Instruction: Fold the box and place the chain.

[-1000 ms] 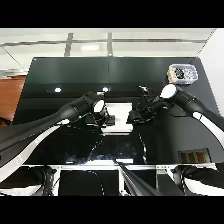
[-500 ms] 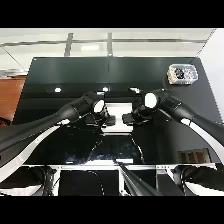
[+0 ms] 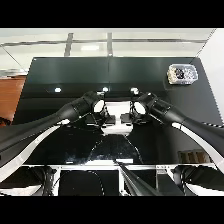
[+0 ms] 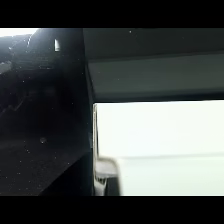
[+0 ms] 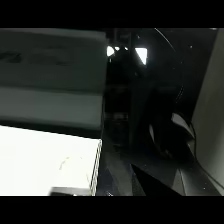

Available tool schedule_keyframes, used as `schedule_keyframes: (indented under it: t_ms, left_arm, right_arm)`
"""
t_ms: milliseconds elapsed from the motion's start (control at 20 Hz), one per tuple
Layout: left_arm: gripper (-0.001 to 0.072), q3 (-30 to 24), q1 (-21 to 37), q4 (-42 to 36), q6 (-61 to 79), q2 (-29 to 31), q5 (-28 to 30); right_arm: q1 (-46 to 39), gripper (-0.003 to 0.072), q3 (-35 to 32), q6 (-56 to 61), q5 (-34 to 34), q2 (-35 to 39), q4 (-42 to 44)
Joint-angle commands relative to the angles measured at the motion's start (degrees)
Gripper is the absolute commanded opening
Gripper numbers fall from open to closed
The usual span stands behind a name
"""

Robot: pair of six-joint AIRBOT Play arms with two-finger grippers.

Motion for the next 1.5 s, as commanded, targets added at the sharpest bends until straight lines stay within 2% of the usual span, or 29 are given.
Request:
schedule_keyframes:
  t_ms: [0, 300, 350, 400, 450, 600, 750, 850, 900, 1050, 1250, 1300, 1350, 1450]
  left_arm:
    - [0.0029, 0.07, 0.0, 0.02, 0.04, 0.0, -0.07]
    - [0.0029, 0.07, 0.0, 0.02, 0.04, 0.0, -0.07]
    - [0.0029, 0.07, 0.0, 0.02, 0.04, 0.0, -0.07]
    - [0.0029, 0.07, 0.0, 0.02, 0.04, 0.0, -0.07]
    - [0.0029, 0.07, 0.0, 0.0, 0.04, 0.0, -0.09]
    - [0.0029, 0.07, -0.02, 0.0, 0.04, 0.0, -0.09]
    - [0.0029, 0.07, 0.0, 0.0, 0.04, 0.0, -0.09]
    - [0.0029, 0.07, 0.0, 0.0, 0.04, 0.0, -0.09]
    - [0.0029, 0.07, 0.0, 0.0, 0.04, 0.0, -0.09]
    - [0.0029, 0.07, 0.0, 0.02, 0.04, 0.0, -0.11]
    - [0.0029, 0.07, 0.0, 0.02, 0.04, 0.0, -0.11]
    - [0.0029, 0.07, 0.0, 0.02, 0.04, 0.0, -0.13]
    - [0.0029, 0.07, 0.0, 0.02, 0.04, 0.0, -0.15]
    - [0.0029, 0.07, 0.0, 0.02, 0.04, 0.0, -0.17]
  right_arm:
    - [0.35, 0.0372, 0.11, 3.85, 0.66, -0.68, -1.05]
    - [0.57, 0.037, 0.13, 4.5, 0.66, -0.94, -0.83]
    - [0.61, 0.0349, 0.15, 4.61, 0.66, -1.03, -0.83]
    - [0.61, 0.0111, 0.15, 4.46, 0.63, -1.11, -0.24]
    - [0.61, 0.0013, 0.15, 4.04, -0.26, -1.16, 0.52]
    - [0.57, 0.0012, 0.15, 4.44, -2.84, -1.27, 3.26]
    - [0.57, 0.0017, 0.15, 4.37, -1.86, -1.38, 3.52]
    - [0.57, 0.0297, 0.15, 4.22, -0.96, -1.38, 3.52]
    - [0.57, 0.0314, 0.17, 3.54, -0.81, -1.38, 3.54]
    - [0.57, 0.0312, 0.46, 2.97, -1.07, -1.49, 3.48]
    - [0.57, 0.031, 2.69, 1.6, 2.54, -2.91, 1.88]
    - [0.57, 0.028, 3.19, 1.55, 2.73, -3.19, 1.9]
    - [0.57, 0.0179, 3.63, 0.94, 3.02, -3.56, 1.9]
    - [0.57, 0.0178, 3.74, 0.92, 3.56, -4.04, 1.95]
